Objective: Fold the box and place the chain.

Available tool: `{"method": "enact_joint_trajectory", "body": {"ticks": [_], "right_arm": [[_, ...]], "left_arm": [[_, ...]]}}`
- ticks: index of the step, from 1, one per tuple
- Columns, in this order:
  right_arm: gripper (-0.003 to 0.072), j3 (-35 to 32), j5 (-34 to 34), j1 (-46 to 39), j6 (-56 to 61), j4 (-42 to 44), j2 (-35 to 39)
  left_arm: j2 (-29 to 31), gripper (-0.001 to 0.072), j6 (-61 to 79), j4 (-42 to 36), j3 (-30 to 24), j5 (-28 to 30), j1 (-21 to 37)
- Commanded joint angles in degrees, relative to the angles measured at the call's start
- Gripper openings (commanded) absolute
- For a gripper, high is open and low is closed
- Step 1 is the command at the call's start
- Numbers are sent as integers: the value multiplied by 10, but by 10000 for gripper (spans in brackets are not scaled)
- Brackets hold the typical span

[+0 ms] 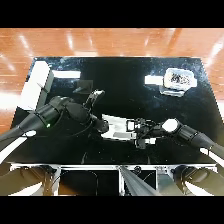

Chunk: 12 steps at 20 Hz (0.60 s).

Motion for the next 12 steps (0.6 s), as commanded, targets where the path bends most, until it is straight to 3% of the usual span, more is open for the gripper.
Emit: {"method": "enact_joint_trajectory", "body": {"ticks": [1, 12], "right_arm": [[537, 0, 0, 0, 0, 0, 0], [537, 0, 0, 0, 0, 0, 0]], "left_arm": [[8, 627, -82, 58, 0, -70, -41], [5, 628, -135, 83, 0, -55, -80]]}}
